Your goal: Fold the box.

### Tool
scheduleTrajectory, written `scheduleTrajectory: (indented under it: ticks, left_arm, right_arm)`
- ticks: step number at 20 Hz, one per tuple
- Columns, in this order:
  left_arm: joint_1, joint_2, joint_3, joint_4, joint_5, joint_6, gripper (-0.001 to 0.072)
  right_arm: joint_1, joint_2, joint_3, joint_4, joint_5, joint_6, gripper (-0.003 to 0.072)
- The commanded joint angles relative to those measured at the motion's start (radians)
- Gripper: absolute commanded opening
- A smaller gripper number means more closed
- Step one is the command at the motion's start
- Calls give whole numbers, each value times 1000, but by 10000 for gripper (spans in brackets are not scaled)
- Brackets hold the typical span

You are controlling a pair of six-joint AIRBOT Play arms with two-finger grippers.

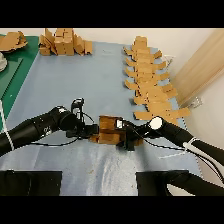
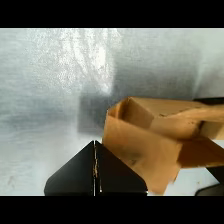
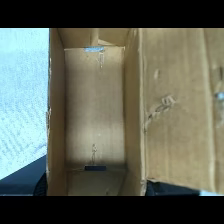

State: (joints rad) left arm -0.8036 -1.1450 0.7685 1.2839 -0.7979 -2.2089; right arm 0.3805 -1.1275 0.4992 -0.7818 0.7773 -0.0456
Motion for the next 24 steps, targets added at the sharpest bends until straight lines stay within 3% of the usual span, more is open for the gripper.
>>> scheduleTrajectory:
  ticks: [1,6,7,8,12,17,24]
  left_arm:
    - [-1,11,2,-24,2,2,10]
    - [-1,12,3,-24,3,-8,29]
    - [-1,12,3,-24,10,-8,144]
    - [-1,12,3,-24,16,-8,162]
    - [-1,13,3,-24,21,-8,161]
    - [-1,13,45,-22,-60,-8,161]
    - [-1,35,51,-20,-54,-8,162]
  right_arm:
    - [0,1,0,0,0,0,498]
    - [0,1,0,0,0,0,498]
    - [0,1,0,0,0,0,498]
    - [0,1,0,0,0,0,498]
    - [0,1,0,0,0,0,498]
    - [0,1,0,0,0,0,498]
    - [0,1,0,0,0,0,498]
